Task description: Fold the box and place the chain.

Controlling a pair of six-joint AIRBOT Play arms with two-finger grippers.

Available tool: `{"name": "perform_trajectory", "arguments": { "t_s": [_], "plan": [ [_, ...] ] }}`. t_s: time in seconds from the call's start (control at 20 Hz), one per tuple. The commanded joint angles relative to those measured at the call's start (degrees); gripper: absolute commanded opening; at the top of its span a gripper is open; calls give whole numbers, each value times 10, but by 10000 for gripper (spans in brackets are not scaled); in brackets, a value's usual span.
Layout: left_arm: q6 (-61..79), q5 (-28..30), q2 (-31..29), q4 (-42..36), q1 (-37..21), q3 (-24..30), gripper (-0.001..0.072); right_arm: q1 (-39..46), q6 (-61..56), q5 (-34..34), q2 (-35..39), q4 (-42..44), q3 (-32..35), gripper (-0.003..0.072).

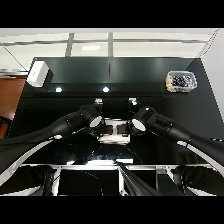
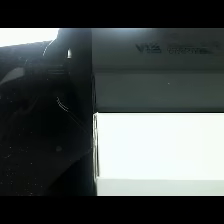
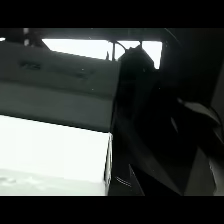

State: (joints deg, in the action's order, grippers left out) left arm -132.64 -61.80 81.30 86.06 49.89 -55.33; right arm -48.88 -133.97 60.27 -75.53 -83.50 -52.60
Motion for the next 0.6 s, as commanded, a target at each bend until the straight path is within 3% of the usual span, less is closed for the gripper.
{"name": "perform_trajectory", "arguments": {
  "t_s": [0.0, 0.4, 0.55],
  "plan": [
    [0, 0, 0, 0, 0, 0, 32, -10, -37, 12, -16, -11, -5, 373],
    [0, 0, 0, 0, 0, 0, 32, -11, -39, 12, -39, 1, -5, 372],
    [0, 0, 0, 0, 0, 0, 31, -11, -38, 5, -39, 4, -5, 112]
  ]
}}
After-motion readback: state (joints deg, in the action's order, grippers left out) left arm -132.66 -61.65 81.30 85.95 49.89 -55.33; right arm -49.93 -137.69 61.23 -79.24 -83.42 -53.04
